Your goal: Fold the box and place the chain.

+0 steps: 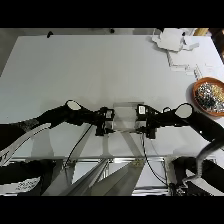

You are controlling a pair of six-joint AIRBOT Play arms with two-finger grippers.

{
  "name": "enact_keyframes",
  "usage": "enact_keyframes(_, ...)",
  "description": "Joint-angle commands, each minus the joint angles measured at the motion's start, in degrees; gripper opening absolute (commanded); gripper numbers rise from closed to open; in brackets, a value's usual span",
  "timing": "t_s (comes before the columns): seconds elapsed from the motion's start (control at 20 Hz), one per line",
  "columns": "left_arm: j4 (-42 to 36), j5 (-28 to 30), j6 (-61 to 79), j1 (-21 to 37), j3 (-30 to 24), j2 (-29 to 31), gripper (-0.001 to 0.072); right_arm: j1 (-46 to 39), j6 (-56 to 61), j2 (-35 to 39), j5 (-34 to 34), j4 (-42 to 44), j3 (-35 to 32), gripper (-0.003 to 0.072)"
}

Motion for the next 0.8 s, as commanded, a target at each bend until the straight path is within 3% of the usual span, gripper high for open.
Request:
enact_keyframes(0.0,0.3,-0.1,0.2,0.0,0.0,0.0,0.0363,-2.2,9.7,6.9,3.0,-8.4,0.0,0.0471)
enact_keyframes(0.1,0.3,-0.1,0.2,0.0,0.0,0.0,0.0363,-4.4,15.9,13.7,8.1,-10.4,0.0,0.0413)
enact_keyframes(0.15,0.3,-0.1,0.2,0.0,0.0,0.0,0.0363,-5.7,19.1,17.0,10.6,-10.4,0.0,0.0325)
enact_keyframes(0.25,0.3,-0.1,0.2,0.0,0.0,0.0,0.0363,-8.7,23.9,22.3,13.9,-10.4,0.0,0.0025)
enact_keyframes(0.55,0.3,-0.1,0.2,0.0,0.0,0.0,0.0363,-18.7,45.2,26.2,16.8,-11.1,0.0,0.0018)
enact_keyframes(0.75,0.3,-0.1,0.2,0.0,0.0,0.0,0.0363,-23.4,56.9,26.2,17.6,-18.8,0.0,0.0018)
